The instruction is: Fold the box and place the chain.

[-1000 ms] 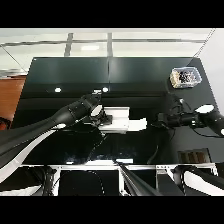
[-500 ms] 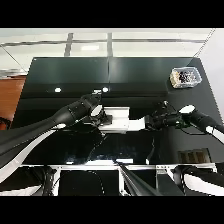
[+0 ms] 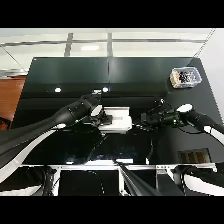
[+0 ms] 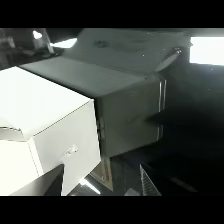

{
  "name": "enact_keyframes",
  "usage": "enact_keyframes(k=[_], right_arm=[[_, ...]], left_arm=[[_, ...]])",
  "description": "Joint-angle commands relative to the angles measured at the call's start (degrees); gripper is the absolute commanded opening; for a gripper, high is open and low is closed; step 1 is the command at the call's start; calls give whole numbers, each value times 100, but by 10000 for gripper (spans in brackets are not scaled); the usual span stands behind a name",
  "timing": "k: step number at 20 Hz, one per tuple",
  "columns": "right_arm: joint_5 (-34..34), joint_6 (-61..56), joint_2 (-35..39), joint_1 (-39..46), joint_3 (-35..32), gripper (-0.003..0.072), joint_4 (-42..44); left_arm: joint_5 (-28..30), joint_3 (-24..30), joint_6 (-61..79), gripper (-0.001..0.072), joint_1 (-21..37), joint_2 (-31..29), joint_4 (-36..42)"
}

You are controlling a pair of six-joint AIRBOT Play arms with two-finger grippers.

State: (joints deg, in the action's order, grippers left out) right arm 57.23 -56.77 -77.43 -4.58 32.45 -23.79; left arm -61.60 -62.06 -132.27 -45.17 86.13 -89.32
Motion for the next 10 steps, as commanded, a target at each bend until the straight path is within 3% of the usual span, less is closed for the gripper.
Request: enact_keyframes(k=[1, 8, 9, 10], right_arm=[[426, 63, 2, -20, 310, 574, 70], [772, -286, 15, -236, 896, 568, -221], [785, -413, 28, -258, 990, 480, -372], [789, -592, 39, -289, 1058, 466, -520]], left_arm=[[2, -4, 2, 30, 2, 0, 0], [2, -4, 2, 30, 0, 0, 0], [2, -4, 2, 30, 0, 0, 0], [2, -4, 2, 30, 2, 0, 0]])
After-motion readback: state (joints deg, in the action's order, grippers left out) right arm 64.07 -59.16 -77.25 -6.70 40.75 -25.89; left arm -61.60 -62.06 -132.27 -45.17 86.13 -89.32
